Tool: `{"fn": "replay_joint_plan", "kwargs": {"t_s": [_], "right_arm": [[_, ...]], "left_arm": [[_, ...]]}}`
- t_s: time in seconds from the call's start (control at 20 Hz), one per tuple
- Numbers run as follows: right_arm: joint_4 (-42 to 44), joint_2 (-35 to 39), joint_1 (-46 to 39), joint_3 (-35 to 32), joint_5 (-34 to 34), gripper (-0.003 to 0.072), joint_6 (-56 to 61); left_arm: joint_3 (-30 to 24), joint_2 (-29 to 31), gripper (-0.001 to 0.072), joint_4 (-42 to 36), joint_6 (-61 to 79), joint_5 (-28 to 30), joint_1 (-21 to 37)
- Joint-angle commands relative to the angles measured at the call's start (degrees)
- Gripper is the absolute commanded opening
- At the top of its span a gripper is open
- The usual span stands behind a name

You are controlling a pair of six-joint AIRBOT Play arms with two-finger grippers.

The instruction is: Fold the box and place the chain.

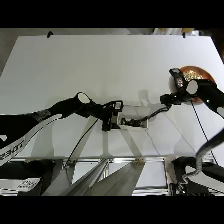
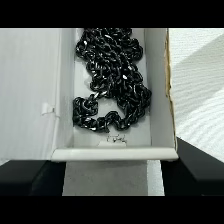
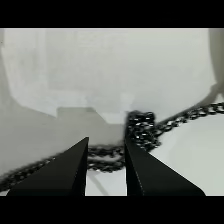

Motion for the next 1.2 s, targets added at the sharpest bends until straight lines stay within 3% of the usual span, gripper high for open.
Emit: {"fn": "replay_joint_plan", "kwargs": {"t_s": [0.0, 0.35, 0.5, 0.55, 0.75, 1.15], "right_arm": [[-1.9, -0.6, -2.4, 0.0, -0.8, 0.0222, -0.6], [-2.1, -6.0, -2.4, 0.0, -1.4, 0.0220, -2.6], [-2.1, -5.4, -1.7, 0.0, -0.6, 0.0018, -4.1], [-2.1, -4.3, -1.0, 0.0, -0.5, 0.0018, -4.5], [-2.1, 4.1, 1.1, 0.0, 2.1, 0.0018, -4.5], [0.9, 26.8, 9.2, 0.0, 14.4, 0.0018, -4.5]], "left_arm": [[0.1, 0.0, 0.0273, 0.0, 0.0, 0.0, 0.0], [0.1, 0.0, 0.0273, 0.0, 0.0, 0.0, 0.0], [0.1, 0.0, 0.0273, 0.0, 0.0, 0.0, 0.0], [0.1, 0.0, 0.0273, 0.0, 0.0, 0.1, 0.0], [0.1, 0.0, 0.0273, 0.0, 0.0, 0.0, 0.0], [0.1, 0.0, 0.0273, 0.0, 0.0, -0.2, 0.0]]}}
